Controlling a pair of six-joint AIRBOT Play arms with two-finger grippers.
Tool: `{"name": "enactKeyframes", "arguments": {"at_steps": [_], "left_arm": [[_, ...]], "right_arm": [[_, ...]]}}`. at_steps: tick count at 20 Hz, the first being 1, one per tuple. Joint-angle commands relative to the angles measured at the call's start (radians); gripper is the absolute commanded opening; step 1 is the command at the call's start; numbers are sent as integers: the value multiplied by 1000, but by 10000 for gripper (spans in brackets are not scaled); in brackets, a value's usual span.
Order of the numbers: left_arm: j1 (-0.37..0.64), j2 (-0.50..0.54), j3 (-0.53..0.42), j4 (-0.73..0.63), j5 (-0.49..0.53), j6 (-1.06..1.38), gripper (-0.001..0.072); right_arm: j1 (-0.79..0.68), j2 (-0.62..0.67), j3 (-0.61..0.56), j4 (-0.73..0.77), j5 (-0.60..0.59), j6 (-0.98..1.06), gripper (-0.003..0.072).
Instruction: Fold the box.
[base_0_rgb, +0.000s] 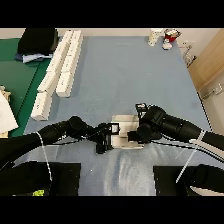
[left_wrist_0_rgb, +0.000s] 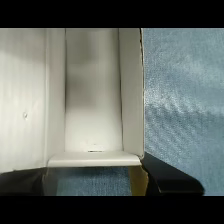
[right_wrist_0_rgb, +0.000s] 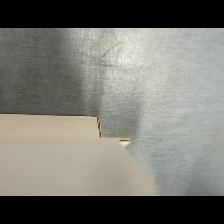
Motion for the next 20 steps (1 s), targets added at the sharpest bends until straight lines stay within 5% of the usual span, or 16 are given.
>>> {"name": "enactKeyframes", "arguments": {"at_steps": [1, 2, 4, 5, 7, 14, 17, 18, 19, 20], "left_arm": [[0, 0, 0, 0, 1, 2, 465], [0, 0, 0, 1, 1, 2, 465], [0, 0, 0, 1, 1, 2, 465], [0, 0, 0, 1, 1, 2, 465], [0, 0, 0, 0, 1, 2, 465], [0, 0, 0, 1, 1, 2, 465], [0, 0, 0, 1, 1, 2, 465], [0, 0, 0, 1, 1, 2, 465], [0, 0, 0, 1, 1, 2, 465], [0, 0, 0, 1, 1, 2, 465]], "right_arm": [[1, -3, 0, 11, 6, 3, -1], [1, -3, 0, 12, 6, 3, 1], [1, -2, 8, 12, -5, 3, 316], [1, -1, 17, 14, -26, 3, 392], [1, 0, 42, 13, -80, -6, 452], [-2, 38, 177, -121, -259, -81, 444], [-13, 113, 190, -142, -252, -126, 331], [-23, 133, 190, -158, -261, -142, 217], [-48, 150, 186, -185, -281, -161, 9], [-89, 161, 177, -207, -293, -184, 0]]}}
